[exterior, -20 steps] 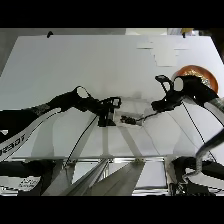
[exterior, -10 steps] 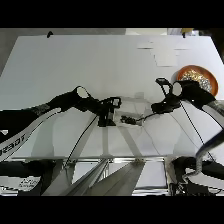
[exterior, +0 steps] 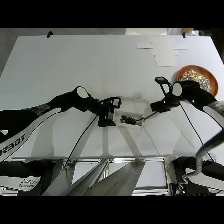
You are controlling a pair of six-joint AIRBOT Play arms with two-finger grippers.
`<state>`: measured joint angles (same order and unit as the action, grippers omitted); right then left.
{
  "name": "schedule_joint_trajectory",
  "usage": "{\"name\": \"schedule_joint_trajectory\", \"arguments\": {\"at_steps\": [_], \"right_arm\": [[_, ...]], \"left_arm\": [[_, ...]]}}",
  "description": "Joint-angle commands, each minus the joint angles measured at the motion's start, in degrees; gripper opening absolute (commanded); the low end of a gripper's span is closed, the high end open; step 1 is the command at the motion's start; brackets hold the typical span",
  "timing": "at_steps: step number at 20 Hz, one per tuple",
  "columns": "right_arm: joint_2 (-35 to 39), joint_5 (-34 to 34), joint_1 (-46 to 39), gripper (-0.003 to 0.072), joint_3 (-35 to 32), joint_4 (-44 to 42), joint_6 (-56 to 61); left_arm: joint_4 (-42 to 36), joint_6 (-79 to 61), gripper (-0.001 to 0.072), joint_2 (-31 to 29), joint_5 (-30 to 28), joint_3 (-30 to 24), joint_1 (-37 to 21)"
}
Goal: Fold the box and place the chain.
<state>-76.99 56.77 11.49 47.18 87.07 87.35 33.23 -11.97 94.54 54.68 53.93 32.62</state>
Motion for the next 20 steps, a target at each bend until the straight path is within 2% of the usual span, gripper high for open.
{"name": "schedule_joint_trajectory", "arguments": {"at_steps": [1, 6, 10, 14, 20], "right_arm": [[4.20, 5.68, 0.00, 0.0014, 0.07, -0.81, -3.50], [15.74, 11.93, 0.33, 0.0014, 0.04, -10.45, -9.75], [25.53, 13.33, 3.93, 0.0014, 0.07, -20.31, -12.90], [30.75, 10.32, 9.42, 0.0014, 0.07, -26.60, -12.90], [31.01, 1.09, 16.04, 0.0014, 0.07, -30.18, -12.85]], "left_arm": [[0.02, -0.02, 0.0135, -0.04, 0.00, 0.07, -0.02], [0.02, -0.02, 0.0135, -0.04, 0.00, 0.07, -0.02], [0.02, -0.02, 0.0135, -0.04, 0.02, 0.07, -0.02], [0.00, -0.02, 0.0135, -0.04, 0.02, 0.07, -0.02], [0.02, -0.02, 0.0135, -0.04, 0.02, 0.07, -0.02]]}}
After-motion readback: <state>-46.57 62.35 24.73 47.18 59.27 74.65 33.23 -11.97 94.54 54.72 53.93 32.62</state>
